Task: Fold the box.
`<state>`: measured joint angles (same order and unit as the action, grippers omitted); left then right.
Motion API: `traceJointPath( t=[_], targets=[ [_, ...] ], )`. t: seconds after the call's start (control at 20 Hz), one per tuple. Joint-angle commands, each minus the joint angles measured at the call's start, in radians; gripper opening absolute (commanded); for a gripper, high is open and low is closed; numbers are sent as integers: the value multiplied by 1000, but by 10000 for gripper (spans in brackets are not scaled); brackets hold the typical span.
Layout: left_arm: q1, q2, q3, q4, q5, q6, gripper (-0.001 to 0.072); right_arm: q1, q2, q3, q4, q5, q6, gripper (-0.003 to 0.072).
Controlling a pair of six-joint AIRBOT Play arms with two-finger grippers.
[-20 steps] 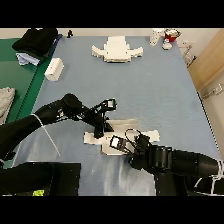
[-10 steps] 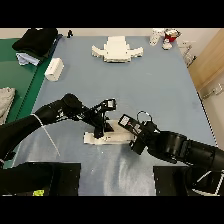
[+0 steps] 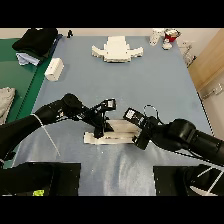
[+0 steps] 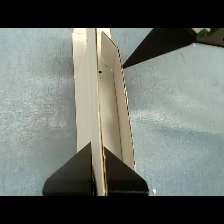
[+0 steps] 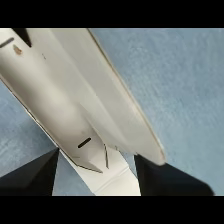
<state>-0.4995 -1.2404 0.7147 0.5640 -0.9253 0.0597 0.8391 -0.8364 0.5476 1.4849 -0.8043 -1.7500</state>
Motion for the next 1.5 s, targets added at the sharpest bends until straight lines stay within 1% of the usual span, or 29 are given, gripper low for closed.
traceJointPath(
  t=[0.0, 0.1, 0.2, 0.3, 0.4, 0.5, 0.7, 1.25, 1.35, 1.45],
  targets=[
    [0, -1, 0, 0, 0, 0, 15, -190, -2, -7, 392, 18, -574, 720],
    [0, -1, 0, 0, 0, 0, 15, -307, -26, -9, 547, 9, -797, 720],
    [0, -1, 0, 0, 0, 0, 15, -387, -68, -9, 660, -43, -987, 720],
    [0, -1, 0, 0, 0, 0, 15, -426, -113, -9, 742, -93, -1139, 720],
    [0, -1, 0, 0, 0, 0, 15, -432, -146, -9, 786, -93, -1217, 720],
    [0, -1, 0, 0, 0, 0, 15, -432, -173, -9, 801, -93, -1246, 720],
    [0, -1, 0, 0, 0, 0, 15, -432, -215, -9, 791, -95, -1242, 720],
    [0, -1, 0, 0, 0, 0, 15, -427, -195, -9, 771, -101, -1236, 713],
    [0, -1, 0, 0, -1, 0, 15, -426, -195, -22, 782, -90, -1244, 707],
    [0, -1, 0, 0, 0, 0, 15, -426, -195, -52, 783, -55, -1253, 707]
  ],
)
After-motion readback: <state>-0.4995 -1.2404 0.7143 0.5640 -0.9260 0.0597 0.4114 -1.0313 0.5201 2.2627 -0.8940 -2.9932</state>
